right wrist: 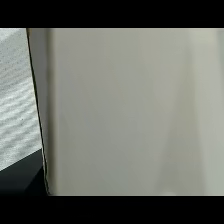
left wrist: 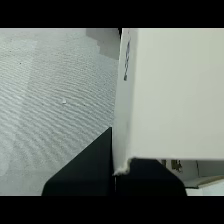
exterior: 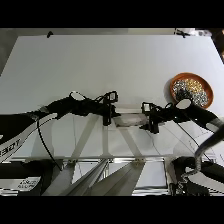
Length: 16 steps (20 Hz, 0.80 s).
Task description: Fold the box and place the chain.
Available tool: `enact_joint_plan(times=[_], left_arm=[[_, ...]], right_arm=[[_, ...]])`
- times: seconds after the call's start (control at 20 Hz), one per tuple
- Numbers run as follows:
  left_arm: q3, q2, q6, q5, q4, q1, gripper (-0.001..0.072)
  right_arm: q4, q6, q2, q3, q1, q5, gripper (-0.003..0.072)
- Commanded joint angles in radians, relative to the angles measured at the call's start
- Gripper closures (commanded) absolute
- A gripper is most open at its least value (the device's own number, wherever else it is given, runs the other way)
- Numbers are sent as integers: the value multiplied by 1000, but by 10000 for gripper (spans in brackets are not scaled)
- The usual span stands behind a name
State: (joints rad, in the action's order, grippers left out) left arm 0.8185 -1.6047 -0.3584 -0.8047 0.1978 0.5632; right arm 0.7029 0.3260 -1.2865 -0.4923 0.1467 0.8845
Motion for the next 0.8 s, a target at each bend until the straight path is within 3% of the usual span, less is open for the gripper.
enact_joint_plan(times=[0.0, 0.75], left_arm=[[0, 0, 0, 0, 0, -1, 696], [0, 0, 26, -30, 1, -1, 696]], right_arm=[[0, -4, 0, 0, 1, -10, 272], [0, -4, 0, 0, 1, -10, 272]])
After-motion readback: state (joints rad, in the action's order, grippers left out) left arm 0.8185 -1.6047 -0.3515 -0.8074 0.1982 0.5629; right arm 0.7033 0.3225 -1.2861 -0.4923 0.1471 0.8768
